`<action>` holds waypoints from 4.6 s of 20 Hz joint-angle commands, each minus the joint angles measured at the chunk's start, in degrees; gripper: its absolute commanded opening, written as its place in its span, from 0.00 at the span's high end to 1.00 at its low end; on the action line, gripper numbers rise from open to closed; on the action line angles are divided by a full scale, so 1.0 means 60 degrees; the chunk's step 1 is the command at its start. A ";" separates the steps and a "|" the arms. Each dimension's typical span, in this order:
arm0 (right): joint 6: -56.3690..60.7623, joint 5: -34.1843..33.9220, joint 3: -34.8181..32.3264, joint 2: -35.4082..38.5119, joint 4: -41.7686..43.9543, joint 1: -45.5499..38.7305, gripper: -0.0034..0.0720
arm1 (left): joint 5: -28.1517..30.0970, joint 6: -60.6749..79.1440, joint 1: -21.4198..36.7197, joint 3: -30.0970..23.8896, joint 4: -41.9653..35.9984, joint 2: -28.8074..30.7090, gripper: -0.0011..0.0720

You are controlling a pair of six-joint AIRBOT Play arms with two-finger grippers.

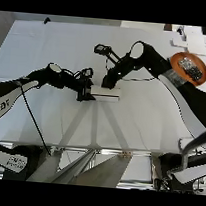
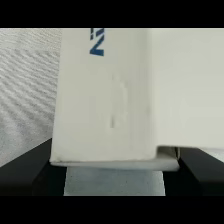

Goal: Fold the box and place the chain.

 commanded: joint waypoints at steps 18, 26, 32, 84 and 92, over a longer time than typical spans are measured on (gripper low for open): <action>-0.3140 -0.2626 -0.2958 0.1872 -0.1111 0.0605 0.40 | 0.0000 0.0004 0.0000 0.0000 0.0000 0.0000 0.70; -0.3002 -0.4076 -0.3279 0.1982 -0.1381 0.0896 0.43 | 0.0000 0.0004 0.0000 0.0000 0.0000 0.0000 0.70; -0.3031 -0.3566 -0.3308 0.2382 -0.1413 0.0998 0.41 | 0.0004 0.0004 0.0000 0.0000 0.0000 0.0000 0.70; -0.1934 -0.4907 -0.4422 0.3118 -0.0474 0.1158 0.51 | 0.0004 0.0000 0.0000 0.0000 0.0000 0.0000 0.70; 0.0714 -0.4244 -0.3730 0.2947 0.2386 0.0000 0.94 | 0.0004 0.0000 0.0000 0.0000 0.0000 0.0000 0.70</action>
